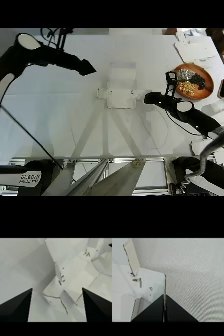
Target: Fold the box and place the chain.
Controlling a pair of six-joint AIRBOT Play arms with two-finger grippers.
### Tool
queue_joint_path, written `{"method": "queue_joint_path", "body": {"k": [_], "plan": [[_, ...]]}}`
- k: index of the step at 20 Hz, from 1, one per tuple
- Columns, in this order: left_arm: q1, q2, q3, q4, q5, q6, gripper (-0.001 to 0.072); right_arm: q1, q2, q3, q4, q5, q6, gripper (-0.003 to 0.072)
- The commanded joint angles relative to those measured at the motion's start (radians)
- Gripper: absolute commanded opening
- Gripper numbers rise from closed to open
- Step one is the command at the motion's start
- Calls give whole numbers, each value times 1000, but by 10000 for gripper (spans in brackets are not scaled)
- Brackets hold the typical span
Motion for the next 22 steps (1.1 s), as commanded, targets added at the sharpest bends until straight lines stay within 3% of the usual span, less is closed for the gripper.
{"method": "queue_joint_path", "body": {"k": [1, 6, 11, 22], "plan": [[-25, -191, 135, -150, -97, 141, 703, 1, 0, 0, 0, 0, 0, 11], [-93, -310, 138, -198, -25, 184, 702, 1, 0, 0, 0, 0, 0, 11], [-149, -349, 138, -177, 30, 187, 701, 1, 0, 0, 0, 0, 0, 11], [-108, -333, 138, -172, -93, 235, 699, 1, 0, 0, 0, 0, 0, 11]]}}
